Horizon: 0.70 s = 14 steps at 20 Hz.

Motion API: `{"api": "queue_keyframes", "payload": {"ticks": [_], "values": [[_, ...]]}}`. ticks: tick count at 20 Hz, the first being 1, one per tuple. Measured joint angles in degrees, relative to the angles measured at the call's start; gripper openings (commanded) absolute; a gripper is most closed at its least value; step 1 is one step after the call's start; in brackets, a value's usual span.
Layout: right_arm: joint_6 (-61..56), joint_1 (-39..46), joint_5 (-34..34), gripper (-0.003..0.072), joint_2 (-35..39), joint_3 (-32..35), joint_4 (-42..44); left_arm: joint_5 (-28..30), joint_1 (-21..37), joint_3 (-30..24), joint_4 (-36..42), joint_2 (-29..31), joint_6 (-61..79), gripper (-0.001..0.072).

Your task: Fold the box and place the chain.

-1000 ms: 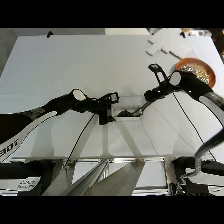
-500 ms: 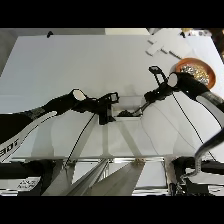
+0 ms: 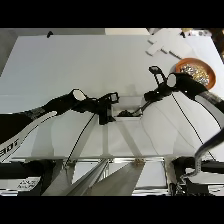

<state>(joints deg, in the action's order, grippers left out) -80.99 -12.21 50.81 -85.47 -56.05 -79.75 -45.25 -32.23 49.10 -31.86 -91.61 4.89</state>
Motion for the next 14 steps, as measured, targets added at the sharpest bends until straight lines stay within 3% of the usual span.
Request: {"api": "queue_keyframes", "payload": {"ticks": [7,14], "values": [[0.9,-0.1,1.6,0.0014,2.6,0.0,0.0,0.0,0.0,0.0,0.0,0.0,0.0,0.0012],[2.9,-0.1,4.5,0.0014,17.4,0.0,2.3,0.0,0.0,0.0,0.0,0.0,0.0,0.0012]]}}
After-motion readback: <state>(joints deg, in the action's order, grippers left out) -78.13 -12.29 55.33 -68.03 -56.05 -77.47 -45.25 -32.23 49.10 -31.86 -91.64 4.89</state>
